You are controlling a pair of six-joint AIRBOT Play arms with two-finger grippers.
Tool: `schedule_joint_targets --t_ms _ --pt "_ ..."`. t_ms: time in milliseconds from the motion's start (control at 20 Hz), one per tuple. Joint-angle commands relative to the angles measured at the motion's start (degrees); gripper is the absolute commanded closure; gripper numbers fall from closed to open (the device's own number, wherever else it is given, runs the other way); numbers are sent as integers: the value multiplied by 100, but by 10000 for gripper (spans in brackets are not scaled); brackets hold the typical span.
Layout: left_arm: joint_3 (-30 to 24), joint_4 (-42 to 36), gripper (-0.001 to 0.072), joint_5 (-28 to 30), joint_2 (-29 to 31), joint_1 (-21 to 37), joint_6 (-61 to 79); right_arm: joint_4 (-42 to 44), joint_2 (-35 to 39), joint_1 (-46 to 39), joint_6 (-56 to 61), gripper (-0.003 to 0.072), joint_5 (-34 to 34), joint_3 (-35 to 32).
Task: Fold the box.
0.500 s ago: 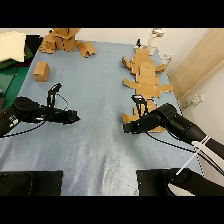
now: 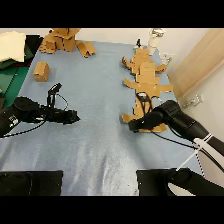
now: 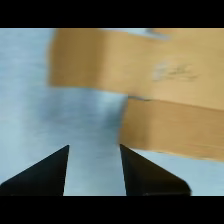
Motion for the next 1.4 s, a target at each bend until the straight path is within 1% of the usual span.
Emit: schedule_joint_targets --t_ms 0,100,250,350,450,500,650,800,850,900,950,1150,1350 --pt "7 2 698 2 4 2 0 -1617 -4 -765 127 199 -586 280" --pt "7 2 698 2 4 4 0 -2177 -4 -1609 122 199 -688 439" --pt "7 -22 698 114 4 2 0 -2094 -4 -2868 -323 199 -555 549" --pt "7 -50 698 216 4 2 0 -1805 -4 -3447 -754 199 -120 549" --pt "7 -66 698 212 4 2 0 -1526 -33 -3827 -1032 199 457 553" --pt "7 -66 698 212 4 4 0 -1342 -96 -3956 -1215 198 640 562" --pt "7 -66 698 293 4 2 0 -970 -455 -4116 -1613 199 839 562" --pt "7 -70 698 295 4 2 -2 -901 -850 -4116 -2013 199 1106 570" --pt "7 -70 698 291 4 2 -2 -881 -992 -4116 -2114 220 1113 621" --pt "7 -70 698 243 4 2 -4 -835 -1156 -4116 -2192 275 1069 702" --pt "7 -79 698 238 4 2 -4 -730 -1294 -4116 -2326 286 1019 769" --pt "7 -267 698 26 4 4 -4 249 -1663 -4116 -3405 286 588 1019" --pt "7 -385 697 -363 4 7 -2 400 -1827 -4116 -3779 286 208 1073"
